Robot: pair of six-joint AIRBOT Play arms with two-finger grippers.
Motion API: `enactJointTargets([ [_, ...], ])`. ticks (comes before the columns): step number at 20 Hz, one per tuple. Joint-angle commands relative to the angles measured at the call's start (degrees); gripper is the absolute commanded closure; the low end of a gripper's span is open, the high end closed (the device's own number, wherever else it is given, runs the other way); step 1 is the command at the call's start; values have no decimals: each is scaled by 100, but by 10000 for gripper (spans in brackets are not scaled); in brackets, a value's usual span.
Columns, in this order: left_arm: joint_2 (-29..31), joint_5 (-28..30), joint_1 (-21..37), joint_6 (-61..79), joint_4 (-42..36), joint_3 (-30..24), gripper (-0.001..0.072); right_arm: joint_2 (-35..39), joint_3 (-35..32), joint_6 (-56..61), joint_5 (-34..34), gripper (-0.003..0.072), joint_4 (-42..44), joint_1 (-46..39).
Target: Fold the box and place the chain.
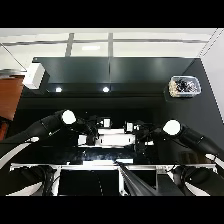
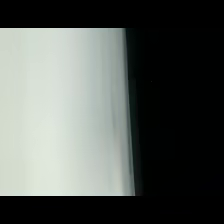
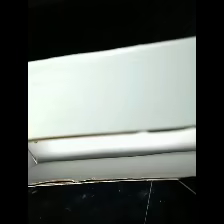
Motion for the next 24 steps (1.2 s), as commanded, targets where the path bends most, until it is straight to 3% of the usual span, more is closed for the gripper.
enactJointTargets([
  [1,7,7,7,-9,-13,9,677,-168,-66,-280,22,-10,76,0],
  [6,7,7,7,-9,-13,11,676,-229,-164,-369,-391,-9,81,0],
  [24,7,9,7,-9,-13,11,676,-424,-166,-708,-487,-8,273,31],
])
